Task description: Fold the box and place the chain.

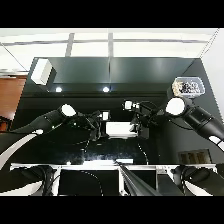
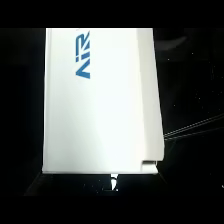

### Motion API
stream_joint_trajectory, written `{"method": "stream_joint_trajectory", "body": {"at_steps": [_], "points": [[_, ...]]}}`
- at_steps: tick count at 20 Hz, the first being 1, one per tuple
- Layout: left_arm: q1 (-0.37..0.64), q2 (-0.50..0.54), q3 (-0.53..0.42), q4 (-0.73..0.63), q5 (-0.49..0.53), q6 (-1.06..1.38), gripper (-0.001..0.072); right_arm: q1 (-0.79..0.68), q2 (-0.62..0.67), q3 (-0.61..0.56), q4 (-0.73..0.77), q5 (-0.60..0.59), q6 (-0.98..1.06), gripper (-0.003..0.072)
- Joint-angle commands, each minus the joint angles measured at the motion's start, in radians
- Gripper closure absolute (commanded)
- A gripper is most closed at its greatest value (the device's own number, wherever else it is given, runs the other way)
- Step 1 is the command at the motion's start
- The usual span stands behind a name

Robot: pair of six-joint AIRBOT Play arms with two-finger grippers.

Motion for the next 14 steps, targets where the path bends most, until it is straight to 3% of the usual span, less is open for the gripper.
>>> {"method": "stream_joint_trajectory", "body": {"at_steps": [1, 10, 11, 14], "points": [[0.000, -0.001, 0.000, 0.000, 0.000, -0.001, 0.0288, 0.001, 0.000, -0.002, 0.000, -0.007, 0.002, 0.0382], [0.000, -0.001, 0.000, 0.000, 0.000, -0.001, 0.0288, 0.001, 0.000, -0.002, 0.003, -0.015, 0.023, 0.0384], [0.000, -0.001, 0.000, 0.000, 0.000, -0.001, 0.0288, 0.001, 0.000, -0.002, 0.003, -0.015, 0.023, 0.0448], [0.000, -0.001, 0.000, 0.000, 0.000, -0.001, 0.0288, 0.001, 0.000, -0.003, 0.003, -0.014, 0.026, 0.0465]]}}
